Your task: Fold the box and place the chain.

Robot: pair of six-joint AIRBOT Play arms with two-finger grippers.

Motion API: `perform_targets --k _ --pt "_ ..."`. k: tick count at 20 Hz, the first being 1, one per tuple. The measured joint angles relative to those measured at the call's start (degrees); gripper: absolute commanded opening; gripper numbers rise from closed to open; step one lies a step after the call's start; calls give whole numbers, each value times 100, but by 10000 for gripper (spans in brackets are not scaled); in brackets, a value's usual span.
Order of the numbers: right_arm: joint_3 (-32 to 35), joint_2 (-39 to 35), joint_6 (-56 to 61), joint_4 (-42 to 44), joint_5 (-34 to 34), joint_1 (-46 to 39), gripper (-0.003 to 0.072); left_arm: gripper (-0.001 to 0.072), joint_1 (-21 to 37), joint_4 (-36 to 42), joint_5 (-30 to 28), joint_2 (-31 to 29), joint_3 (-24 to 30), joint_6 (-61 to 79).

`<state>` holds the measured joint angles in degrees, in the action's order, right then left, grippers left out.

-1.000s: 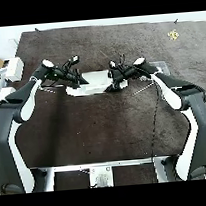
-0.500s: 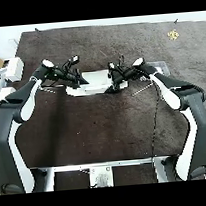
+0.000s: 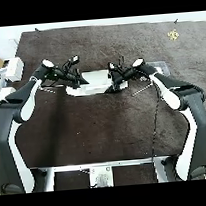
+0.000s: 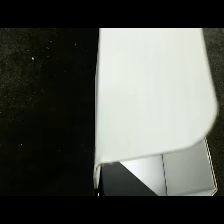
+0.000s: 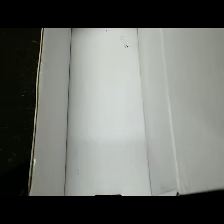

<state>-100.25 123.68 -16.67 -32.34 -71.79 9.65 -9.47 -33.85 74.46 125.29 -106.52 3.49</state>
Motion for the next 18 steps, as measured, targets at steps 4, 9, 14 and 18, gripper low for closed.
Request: perform_targets --k 4,9,14,18 --pt "0 0 15 -7 11 0 518 13 0 0 2 0 0 0" --pt "-2 0 17 -74 37 0 450 13 0 -2 0 0 0 0" --pt "-4 0 33 -160 151 0 449 13 0 0 0 0 0 0" --pt "-4 0 37 -179 175 0 449 13 0 0 -2 0 0 0"
